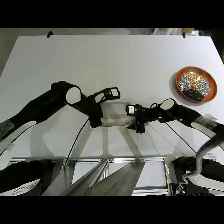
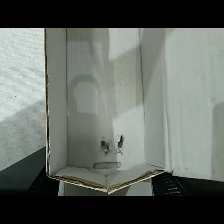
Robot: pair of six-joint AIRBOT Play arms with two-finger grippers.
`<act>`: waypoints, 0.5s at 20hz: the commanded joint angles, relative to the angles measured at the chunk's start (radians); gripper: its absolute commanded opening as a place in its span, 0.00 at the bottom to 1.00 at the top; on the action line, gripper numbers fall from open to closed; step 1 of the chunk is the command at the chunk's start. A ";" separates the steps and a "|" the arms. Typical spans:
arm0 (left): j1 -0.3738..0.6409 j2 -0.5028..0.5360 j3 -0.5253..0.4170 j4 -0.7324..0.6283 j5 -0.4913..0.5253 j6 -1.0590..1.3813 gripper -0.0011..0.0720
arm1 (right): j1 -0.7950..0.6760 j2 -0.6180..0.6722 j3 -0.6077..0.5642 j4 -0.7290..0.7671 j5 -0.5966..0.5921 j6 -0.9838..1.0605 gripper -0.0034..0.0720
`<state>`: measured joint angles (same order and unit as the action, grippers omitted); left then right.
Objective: Fold the box and place the chain.
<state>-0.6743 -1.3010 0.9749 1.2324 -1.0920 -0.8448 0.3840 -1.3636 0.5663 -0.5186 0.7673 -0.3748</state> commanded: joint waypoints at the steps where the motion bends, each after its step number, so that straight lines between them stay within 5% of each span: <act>1: 0.015 -0.009 -0.041 0.062 -0.016 -0.005 0.02 | -0.001 0.001 0.000 0.000 0.000 0.000 0.58; 7: 0.122 0.010 -0.164 0.002 0.054 0.165 0.03 | -0.001 0.001 0.000 0.000 0.001 0.000 0.58; 10: 0.153 0.009 -0.190 -0.028 0.130 0.266 0.28 | -0.001 0.001 0.000 0.000 0.000 0.000 0.58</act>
<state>-0.5537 -1.2945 0.8165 1.2358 -1.0309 -0.6899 0.3836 -1.3636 0.5663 -0.5190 0.7677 -0.3748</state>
